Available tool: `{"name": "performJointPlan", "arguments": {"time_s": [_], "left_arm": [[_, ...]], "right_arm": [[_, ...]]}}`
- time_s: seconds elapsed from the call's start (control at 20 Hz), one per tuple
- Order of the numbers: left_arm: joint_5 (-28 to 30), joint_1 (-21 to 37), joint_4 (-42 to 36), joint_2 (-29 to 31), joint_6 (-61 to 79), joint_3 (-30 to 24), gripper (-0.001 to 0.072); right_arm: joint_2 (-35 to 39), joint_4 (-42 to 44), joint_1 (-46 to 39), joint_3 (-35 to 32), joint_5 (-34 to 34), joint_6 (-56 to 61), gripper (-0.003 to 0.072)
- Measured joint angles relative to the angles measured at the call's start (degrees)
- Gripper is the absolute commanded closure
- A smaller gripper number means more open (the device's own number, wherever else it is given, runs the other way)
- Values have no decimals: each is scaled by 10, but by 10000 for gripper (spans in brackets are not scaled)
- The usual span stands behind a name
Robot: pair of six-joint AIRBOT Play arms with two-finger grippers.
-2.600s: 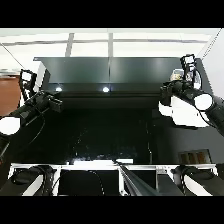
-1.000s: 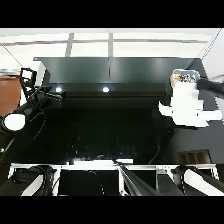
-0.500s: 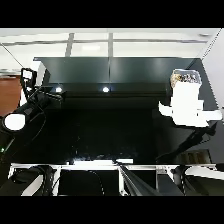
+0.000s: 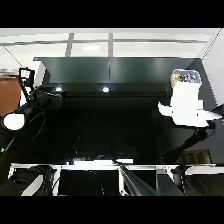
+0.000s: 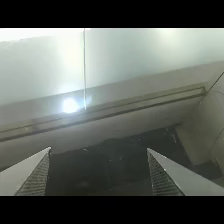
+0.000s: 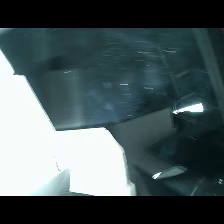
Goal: Fold the box and place the chain.
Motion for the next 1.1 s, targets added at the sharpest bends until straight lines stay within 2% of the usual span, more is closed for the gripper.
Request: {"name": "performJointPlan", "arguments": {"time_s": [0.05,0.15,0.2,0.4,0.6,0.75,0.95,1.1], "left_arm": [[0,0,-2,0,0,0,3],[-1,0,-4,0,0,0,2],[-1,0,-4,0,0,0,3],[-1,0,-6,0,0,0,3],[-6,0,-7,0,0,0,3],[-29,0,-10,0,0,0,3],[-64,-19,-21,-2,0,0,15],[-80,-52,-50,-19,-2,5,15]], "right_arm": [[-2,1,3,1,5,-10,625],[-3,3,8,2,19,-27,628],[-3,6,10,3,31,-32,663],[-2,47,15,-3,103,-38,667],[52,127,46,-68,133,-37,667],[136,210,104,-167,95,-65,667],[266,320,229,-332,-38,-103,667],[338,382,361,-443,-146,-123,667]]}}
